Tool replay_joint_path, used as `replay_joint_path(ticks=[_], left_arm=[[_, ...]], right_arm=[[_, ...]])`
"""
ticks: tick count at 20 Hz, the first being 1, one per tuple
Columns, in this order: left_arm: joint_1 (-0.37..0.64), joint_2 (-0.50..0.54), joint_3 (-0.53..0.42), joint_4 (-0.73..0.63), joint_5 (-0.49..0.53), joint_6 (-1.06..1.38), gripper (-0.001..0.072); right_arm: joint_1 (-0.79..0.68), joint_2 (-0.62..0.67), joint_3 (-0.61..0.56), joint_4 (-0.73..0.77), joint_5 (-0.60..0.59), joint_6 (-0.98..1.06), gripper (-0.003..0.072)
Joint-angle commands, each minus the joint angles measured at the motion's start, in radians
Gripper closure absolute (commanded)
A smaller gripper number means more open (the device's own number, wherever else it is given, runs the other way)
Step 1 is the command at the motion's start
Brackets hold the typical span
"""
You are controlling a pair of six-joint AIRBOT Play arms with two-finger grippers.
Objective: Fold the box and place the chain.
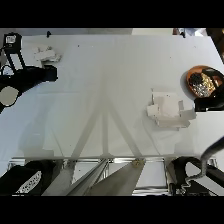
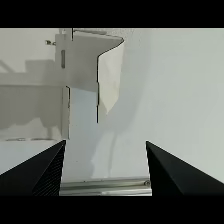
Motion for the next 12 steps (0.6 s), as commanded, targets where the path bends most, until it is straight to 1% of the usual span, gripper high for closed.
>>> replay_joint_path(ticks=[1,4,8,10,12], left_arm=[[0.001,-0.001,0.000,0.000,0.000,0.000,0.0206],[0.001,-0.001,0.000,0.000,0.000,0.000,0.0206],[0.001,-0.001,0.000,0.000,0.000,0.000,0.0206],[0.001,-0.001,0.000,0.000,0.000,0.000,0.0206],[0.001,-0.001,0.000,0.000,0.000,0.000,0.0206]], right_arm=[[-0.051,-0.027,0.000,0.031,-0.071,-0.043,0.0128],[-0.051,-0.111,0.001,0.058,-0.071,-0.042,0.0128],[-0.051,-0.204,0.001,0.053,-0.075,-0.042,0.0130],[-0.051,-0.228,0.001,0.044,-0.080,-0.039,0.0152],[-0.051,-0.253,0.001,-0.007,-0.092,-0.013,0.0178]])
